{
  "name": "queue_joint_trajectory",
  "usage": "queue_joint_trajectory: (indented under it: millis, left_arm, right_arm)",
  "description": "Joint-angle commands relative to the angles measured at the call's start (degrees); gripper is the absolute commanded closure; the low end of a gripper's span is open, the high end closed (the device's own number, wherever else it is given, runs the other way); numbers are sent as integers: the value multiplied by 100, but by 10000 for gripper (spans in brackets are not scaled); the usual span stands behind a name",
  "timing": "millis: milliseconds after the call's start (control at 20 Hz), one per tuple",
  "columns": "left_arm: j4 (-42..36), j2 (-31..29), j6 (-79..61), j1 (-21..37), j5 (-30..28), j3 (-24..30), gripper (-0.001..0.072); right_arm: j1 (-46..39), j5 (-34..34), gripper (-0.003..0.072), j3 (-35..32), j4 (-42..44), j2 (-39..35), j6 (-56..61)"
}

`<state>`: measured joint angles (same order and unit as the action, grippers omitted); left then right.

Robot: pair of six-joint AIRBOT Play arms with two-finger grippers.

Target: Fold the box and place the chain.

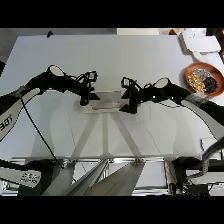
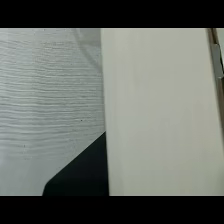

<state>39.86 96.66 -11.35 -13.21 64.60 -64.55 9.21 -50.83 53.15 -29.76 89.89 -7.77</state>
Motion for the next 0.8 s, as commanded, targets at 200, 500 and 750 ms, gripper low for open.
queue_joint_trajectory:
  millis: [200,500,750]
  left_arm:
    - [0,2,2,-2,-7,0,697]
    - [-2,2,2,-4,-7,2,697]
    - [0,2,2,-2,-4,2,697]
  right_arm:
    - [-7,-269,-5,7,479,190,-970]
    - [-7,-697,-5,7,509,286,-1078]
    - [-7,-750,-5,7,496,286,-1134]
